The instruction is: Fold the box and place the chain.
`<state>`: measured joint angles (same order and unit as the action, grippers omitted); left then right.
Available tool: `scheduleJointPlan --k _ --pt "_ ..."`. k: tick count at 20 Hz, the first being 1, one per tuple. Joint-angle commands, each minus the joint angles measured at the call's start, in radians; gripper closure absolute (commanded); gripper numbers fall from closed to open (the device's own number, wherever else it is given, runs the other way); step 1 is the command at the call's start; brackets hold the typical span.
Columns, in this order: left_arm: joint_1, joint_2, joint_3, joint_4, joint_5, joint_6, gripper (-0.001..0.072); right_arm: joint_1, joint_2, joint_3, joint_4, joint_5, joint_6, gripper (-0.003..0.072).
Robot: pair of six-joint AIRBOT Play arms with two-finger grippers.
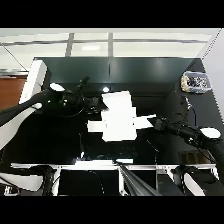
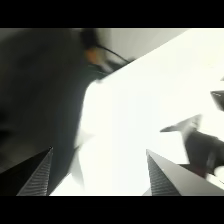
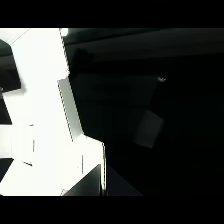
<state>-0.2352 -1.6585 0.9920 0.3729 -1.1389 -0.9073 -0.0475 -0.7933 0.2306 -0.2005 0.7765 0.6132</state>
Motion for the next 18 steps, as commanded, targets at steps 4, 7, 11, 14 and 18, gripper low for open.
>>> scheduleJointPlan --k 4,7,11,14,18 --pt "-0.034 -0.161 0.138 -0.048 -0.209 0.096 0.0015 0.002 0.001 0.0 -0.005 0.008 0.0 0.0673" --pt "-0.05 -0.184 0.193 -0.002 -0.269 0.137 0.0026 0.002 0.001 0.0 -0.021 0.008 0.0 0.0673" --pt "-0.075 -0.188 0.252 0.2 -0.322 0.146 0.021 0.002 0.001 0.0 -0.021 0.008 0.009 0.0673" --pt "-0.077 -0.188 0.27 0.229 -0.336 0.175 0.0388 0.002 0.001 0.0 -0.021 0.008 0.009 0.0673" --pt "-0.076 -0.188 0.271 0.23 -0.356 0.225 0.0575 0.002 0.001 0.0 -0.021 0.008 0.009 0.0673"
